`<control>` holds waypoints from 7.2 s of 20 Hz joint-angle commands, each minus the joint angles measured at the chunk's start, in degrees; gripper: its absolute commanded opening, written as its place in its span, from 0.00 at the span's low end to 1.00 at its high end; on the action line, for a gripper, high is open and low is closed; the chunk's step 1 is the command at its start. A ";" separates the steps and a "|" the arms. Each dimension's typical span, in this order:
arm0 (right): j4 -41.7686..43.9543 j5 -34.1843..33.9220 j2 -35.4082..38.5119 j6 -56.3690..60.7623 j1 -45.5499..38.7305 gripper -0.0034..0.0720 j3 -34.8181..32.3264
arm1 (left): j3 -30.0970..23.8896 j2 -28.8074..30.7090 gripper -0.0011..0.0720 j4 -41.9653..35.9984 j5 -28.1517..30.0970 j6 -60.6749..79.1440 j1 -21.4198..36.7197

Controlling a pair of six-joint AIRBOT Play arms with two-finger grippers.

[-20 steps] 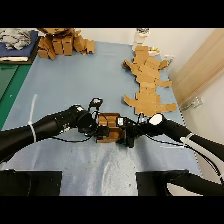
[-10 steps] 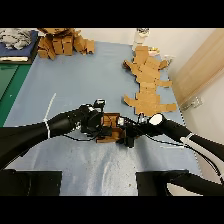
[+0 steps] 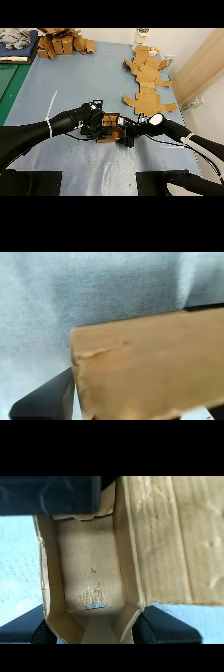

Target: Fold the box.

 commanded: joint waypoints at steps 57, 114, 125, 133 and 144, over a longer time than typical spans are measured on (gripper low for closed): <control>-0.81 -0.83 -0.04 0.61 -0.04 0.85 -0.02 | 6.34 -5.07 0.03 4.44 -3.13 0.98 -1.55; -0.68 -0.50 -0.02 0.57 -0.07 0.83 0.00 | -31.50 14.60 0.03 -72.70 7.98 172.87 29.86; -0.63 -0.63 -0.02 0.57 -0.04 0.83 0.00 | -34.23 13.09 0.96 -75.67 15.78 178.09 28.13; -0.61 -0.63 -0.02 0.57 -0.07 0.83 0.00 | -33.44 12.70 0.96 -77.15 17.38 174.46 25.20; -0.37 -0.61 -0.02 0.57 -0.07 0.83 0.00 | -31.36 11.37 0.96 -76.63 21.88 165.44 24.17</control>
